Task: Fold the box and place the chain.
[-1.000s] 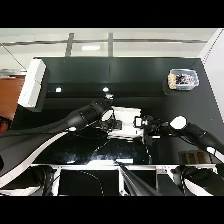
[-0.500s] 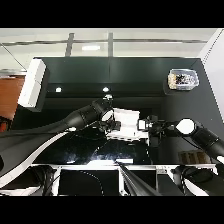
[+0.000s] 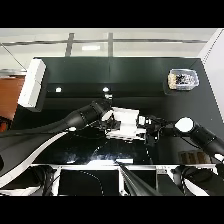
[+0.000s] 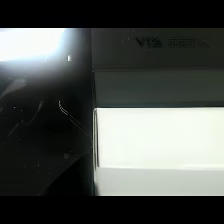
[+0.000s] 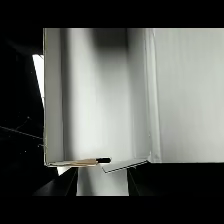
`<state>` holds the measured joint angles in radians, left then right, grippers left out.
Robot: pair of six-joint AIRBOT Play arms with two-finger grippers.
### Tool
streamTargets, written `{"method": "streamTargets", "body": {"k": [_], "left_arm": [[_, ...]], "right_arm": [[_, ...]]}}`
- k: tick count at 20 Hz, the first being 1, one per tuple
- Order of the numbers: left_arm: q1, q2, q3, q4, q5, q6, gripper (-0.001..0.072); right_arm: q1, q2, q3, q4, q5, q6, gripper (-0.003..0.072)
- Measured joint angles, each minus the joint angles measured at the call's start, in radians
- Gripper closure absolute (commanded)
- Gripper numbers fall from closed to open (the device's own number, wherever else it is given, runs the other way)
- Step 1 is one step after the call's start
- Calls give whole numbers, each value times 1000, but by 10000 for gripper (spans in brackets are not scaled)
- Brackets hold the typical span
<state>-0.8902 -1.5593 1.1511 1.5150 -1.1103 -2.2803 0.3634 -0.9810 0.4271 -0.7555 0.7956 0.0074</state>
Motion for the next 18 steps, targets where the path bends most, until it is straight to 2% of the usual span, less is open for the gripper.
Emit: {"method": "streamTargets", "body": {"k": [13,14,15,16,17,18], "left_arm": [[0,0,0,-5,1,0,682],[0,0,0,-5,2,0,682],[0,0,0,-5,2,0,682],[0,0,0,-9,6,1,682],[0,0,0,-12,7,2,682],[0,0,0,-12,7,2,682]], "right_arm": [[57,-24,-1,116,-86,23,341],[58,-24,-1,118,-89,23,353],[59,-24,-1,119,-90,23,449],[59,-24,-1,119,-93,23,444],[59,-24,-1,117,-93,23,360],[60,-24,-1,115,-93,23,222]]}}
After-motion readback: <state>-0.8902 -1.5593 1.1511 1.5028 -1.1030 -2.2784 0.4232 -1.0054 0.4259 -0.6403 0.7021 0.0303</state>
